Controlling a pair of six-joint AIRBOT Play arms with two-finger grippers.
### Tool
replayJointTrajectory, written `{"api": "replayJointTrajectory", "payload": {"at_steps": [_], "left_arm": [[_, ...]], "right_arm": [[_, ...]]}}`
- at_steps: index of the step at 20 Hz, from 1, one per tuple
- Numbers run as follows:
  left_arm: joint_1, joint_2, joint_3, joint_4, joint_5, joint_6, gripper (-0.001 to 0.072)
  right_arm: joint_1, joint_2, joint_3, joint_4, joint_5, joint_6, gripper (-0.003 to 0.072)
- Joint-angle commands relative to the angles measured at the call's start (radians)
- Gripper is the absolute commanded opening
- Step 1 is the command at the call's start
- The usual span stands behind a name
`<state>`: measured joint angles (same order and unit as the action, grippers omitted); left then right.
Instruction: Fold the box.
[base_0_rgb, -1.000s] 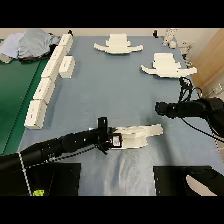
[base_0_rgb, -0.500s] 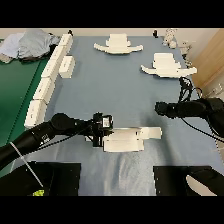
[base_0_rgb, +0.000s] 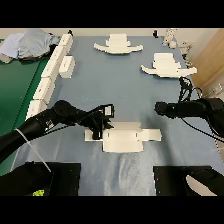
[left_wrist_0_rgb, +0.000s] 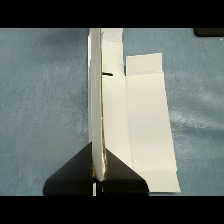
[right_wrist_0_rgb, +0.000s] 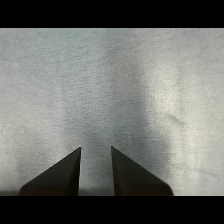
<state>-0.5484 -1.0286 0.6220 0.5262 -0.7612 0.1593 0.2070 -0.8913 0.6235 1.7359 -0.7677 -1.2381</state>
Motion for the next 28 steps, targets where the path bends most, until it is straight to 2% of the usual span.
{"api": "replayJointTrajectory", "payload": {"at_steps": [1,6,10,15,28], "left_arm": [[0.041,-0.031,0.037,-0.006,-0.094,-0.004,0.0014],[0.041,-0.068,0.037,-0.01,-0.129,-0.029,0.0014],[0.046,-0.104,0.04,-0.009,-0.103,-0.026,0.0014],[0.089,-0.113,0.071,-0.006,-0.122,-0.028,0.0014],[0.087,-0.14,0.048,-0.005,-0.182,-0.029,0.0015]], "right_arm": [[0.001,-0.001,0.0,0.0,0.0,0.0,0.0302],[0.001,-0.001,0.0,0.001,0.0,0.0,0.0302],[0.001,-0.001,0.0,0.001,0.0,0.0,0.0302],[0.001,-0.001,0.0,0.0,0.0,0.0,0.0302],[0.001,-0.001,0.0,0.001,0.0,0.0,0.0302]]}}
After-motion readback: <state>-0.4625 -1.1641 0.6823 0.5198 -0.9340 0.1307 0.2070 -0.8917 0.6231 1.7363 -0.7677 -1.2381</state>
